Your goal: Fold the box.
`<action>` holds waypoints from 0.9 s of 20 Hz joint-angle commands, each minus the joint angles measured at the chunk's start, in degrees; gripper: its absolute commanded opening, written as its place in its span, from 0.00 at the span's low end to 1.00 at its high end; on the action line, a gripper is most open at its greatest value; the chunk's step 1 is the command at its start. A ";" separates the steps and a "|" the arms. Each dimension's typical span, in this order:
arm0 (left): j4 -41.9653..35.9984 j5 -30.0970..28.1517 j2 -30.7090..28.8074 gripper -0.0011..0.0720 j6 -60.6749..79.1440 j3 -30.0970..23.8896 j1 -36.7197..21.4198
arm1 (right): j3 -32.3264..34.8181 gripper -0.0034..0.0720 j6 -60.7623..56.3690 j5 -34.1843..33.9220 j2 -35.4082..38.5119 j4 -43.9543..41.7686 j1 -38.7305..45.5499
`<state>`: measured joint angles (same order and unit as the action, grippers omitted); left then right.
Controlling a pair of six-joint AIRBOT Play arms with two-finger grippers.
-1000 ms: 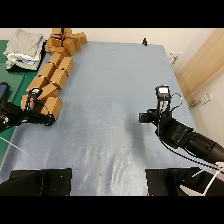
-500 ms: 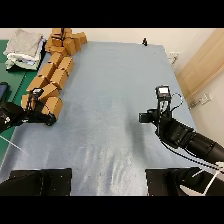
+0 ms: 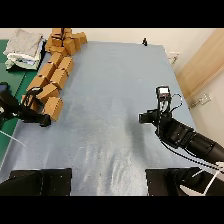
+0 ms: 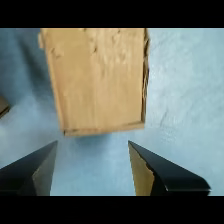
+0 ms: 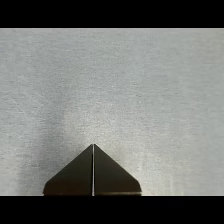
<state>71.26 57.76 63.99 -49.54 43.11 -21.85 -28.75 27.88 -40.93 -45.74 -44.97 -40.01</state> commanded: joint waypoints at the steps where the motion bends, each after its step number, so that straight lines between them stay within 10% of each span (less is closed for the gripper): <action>1: 4.87 18.10 -0.07 0.97 -7.76 8.52 0.11 | -0.04 0.05 0.02 0.02 -0.04 -0.07 0.02; 2: 3.54 21.42 -0.07 0.90 -9.51 11.28 0.11 | -0.04 0.05 0.00 0.02 -0.04 -0.17 0.02; 4: -2.40 25.73 -0.07 0.08 -11.10 16.02 0.13 | -0.13 0.05 0.02 0.48 -0.31 -0.52 0.04; 18: -10.86 3.17 14.51 0.03 -18.91 28.85 34.38 | -41.20 0.05 45.11 -12.76 -37.22 -49.55 12.17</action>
<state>60.84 63.86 74.19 -67.59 71.22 7.51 -63.29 65.43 -49.80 -75.61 -84.51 -28.69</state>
